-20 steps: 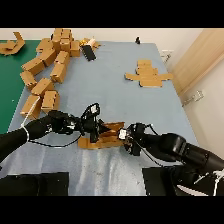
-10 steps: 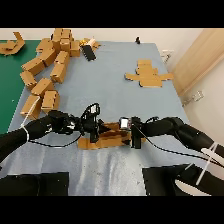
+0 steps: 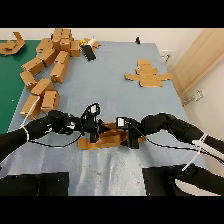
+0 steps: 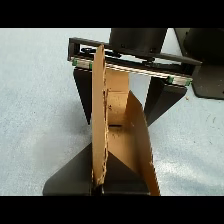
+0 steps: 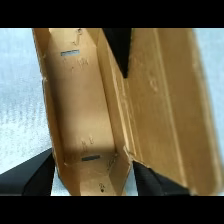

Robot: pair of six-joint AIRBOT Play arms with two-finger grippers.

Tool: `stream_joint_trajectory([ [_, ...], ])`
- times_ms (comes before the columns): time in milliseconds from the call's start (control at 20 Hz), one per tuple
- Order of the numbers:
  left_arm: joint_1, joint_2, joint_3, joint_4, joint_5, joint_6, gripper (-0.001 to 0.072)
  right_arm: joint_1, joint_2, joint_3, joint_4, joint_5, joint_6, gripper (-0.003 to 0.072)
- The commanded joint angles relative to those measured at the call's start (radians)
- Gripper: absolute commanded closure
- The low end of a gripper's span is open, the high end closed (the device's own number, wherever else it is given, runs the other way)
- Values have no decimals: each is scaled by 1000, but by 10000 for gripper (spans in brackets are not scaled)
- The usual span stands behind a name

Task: Fold the box.

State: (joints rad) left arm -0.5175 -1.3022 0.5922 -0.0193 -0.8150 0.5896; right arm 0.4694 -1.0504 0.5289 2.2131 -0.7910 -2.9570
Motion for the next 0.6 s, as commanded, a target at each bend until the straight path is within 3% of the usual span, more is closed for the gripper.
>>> stream_joint_trajectory([
  [0,0,-1,1,0,0,0,694,-1,-6,2,-9,-5,-1,-34],
  [550,0,-1,1,0,0,0,694,7,-15,2,-9,-10,-48,-34],
])
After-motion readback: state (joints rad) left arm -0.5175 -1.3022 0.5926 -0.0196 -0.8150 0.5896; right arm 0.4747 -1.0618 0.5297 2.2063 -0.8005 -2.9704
